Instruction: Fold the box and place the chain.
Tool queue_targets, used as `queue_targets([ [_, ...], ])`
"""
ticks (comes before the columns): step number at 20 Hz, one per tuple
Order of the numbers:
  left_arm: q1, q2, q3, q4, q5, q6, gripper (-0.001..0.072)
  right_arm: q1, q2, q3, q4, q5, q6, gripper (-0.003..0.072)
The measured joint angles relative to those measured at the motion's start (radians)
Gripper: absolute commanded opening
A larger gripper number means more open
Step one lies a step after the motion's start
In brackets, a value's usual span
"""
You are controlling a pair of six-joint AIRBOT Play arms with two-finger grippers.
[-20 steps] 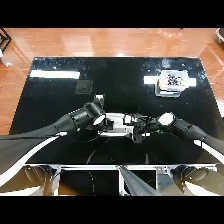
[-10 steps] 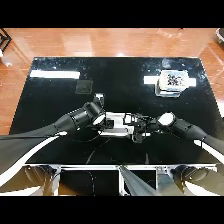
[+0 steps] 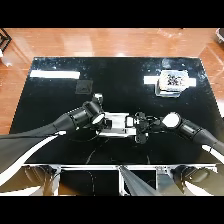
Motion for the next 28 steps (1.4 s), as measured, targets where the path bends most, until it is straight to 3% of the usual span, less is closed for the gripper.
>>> queue_targets([
  [5, 0.001, 0.0, 0.0, 0.004, 0.008, 0.008, 0.0023, 0.002, 0.002, 0.0, -0.07, 0.013, 0.03, 0.0702],
  [7, 0.001, 0.0, 0.0, 0.003, 0.01, 0.008, 0.0022, 0.002, -0.003, 0.0, -0.062, 0.003, 0.034, 0.0584],
  [9, 0.001, 0.0, 0.0, -0.004, 0.018, 0.008, 0.0022, 0.002, -0.006, 0.0, -0.046, -0.008, 0.035, 0.0586],
  [11, 0.001, 0.0, 0.0, -0.013, 0.026, 0.008, 0.0022, 0.002, -0.008, 0.0, -0.032, -0.016, 0.037, 0.0515],
  [13, 0.001, 0.0, 0.0, -0.017, 0.03, 0.008, 0.0023, 0.002, -0.009, 0.0, -0.021, -0.02, 0.037, 0.0345],
  [28, 0.002, -0.002, 0.0, -0.024, 0.038, 0.015, 0.0022, 0.002, -0.016, 0.0, 0.071, -0.019, 0.097, 0.0337],
])
